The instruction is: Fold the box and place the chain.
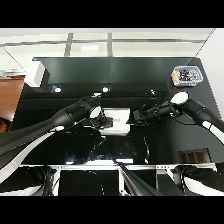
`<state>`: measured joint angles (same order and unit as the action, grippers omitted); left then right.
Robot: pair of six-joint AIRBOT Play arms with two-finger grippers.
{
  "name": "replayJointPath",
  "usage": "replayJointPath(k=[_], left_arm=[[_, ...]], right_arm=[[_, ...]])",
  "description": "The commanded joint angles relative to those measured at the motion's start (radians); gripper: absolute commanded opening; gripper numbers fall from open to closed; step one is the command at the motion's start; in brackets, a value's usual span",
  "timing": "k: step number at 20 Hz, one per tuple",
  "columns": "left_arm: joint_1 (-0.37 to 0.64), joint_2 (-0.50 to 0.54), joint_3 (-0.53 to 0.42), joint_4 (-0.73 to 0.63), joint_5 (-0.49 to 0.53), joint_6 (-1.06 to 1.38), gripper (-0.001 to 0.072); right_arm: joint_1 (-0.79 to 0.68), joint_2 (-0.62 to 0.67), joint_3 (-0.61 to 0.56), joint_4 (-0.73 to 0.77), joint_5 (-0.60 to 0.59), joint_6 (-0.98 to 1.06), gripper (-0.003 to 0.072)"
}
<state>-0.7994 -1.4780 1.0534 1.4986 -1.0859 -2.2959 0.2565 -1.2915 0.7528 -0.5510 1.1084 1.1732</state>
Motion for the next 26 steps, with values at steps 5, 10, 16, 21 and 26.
replayJointPath(k=[5,10,16,21,26], left_arm=[[0.0,-0.001,0.0,0.0,0.001,0.0,0.0026],[0.0,-0.001,0.0,0.0,0.0,0.0,0.0026],[0.0,-0.001,0.0,0.0,0.0,0.0,0.0026],[0.0,-0.001,0.0,0.0,0.0,0.0,0.0026],[0.0,-0.001,0.0,0.0,0.0,0.0,0.0026]], right_arm=[[0.14,0.0,0.074,-0.219,-0.106,0.239,0.0261],[0.185,0.0,0.084,-0.374,-0.117,0.375,0.0263],[0.257,-0.007,0.084,-0.478,-0.169,0.497,0.0262],[0.359,-0.082,0.176,-0.655,-0.174,0.727,0.0262],[0.445,-0.132,0.242,-0.877,-0.11,0.996,0.0262]])
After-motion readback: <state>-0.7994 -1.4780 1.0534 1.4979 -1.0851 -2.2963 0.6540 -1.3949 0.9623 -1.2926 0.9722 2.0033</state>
